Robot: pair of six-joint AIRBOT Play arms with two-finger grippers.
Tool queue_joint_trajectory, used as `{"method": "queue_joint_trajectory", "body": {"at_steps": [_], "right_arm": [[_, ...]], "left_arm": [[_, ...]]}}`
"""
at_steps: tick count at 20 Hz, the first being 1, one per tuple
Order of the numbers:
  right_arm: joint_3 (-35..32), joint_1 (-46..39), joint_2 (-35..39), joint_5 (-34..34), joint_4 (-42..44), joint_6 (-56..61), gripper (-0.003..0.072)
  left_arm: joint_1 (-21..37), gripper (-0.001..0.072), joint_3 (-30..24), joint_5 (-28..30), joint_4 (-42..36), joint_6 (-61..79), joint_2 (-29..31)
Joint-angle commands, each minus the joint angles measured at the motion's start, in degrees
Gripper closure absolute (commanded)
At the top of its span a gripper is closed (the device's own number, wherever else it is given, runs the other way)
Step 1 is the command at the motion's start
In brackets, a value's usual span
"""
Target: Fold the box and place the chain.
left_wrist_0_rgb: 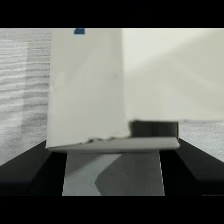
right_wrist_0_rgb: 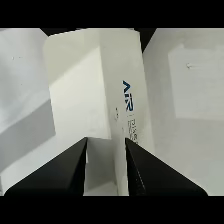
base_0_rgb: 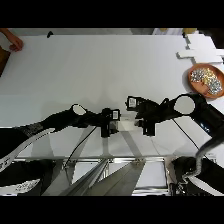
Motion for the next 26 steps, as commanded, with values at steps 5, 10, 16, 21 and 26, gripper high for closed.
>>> {"method": "queue_joint_trajectory", "body": {"at_steps": [5, 10, 16, 21, 26], "right_arm": [[-0.61, 0.11, 0.09, -1.60, -0.13, -1.07, 0.0386], [-0.63, 1.99, -0.33, -2.99, -4.46, -0.39, 0.0388], [-0.63, 3.56, -0.35, -5.53, -5.88, 1.64, 0.0471], [-0.66, 3.56, -0.37, -6.19, -7.43, 3.74, 0.0507], [-2.89, 3.56, -0.57, -8.37, -7.30, 3.74, 0.0507]], "left_arm": [[-0.02, 0.0376, -0.02, 0.02, 0.02, 0.00, 0.04], [-0.02, 0.0376, -0.02, 0.02, 0.00, 0.00, 0.04], [-0.02, 0.0376, -0.02, 0.02, 0.00, 0.00, 0.04], [-0.02, 0.0376, -0.02, 0.02, 0.02, 0.00, 0.04], [-0.02, 0.0376, -0.02, 0.02, 0.00, 0.00, 0.04]]}}
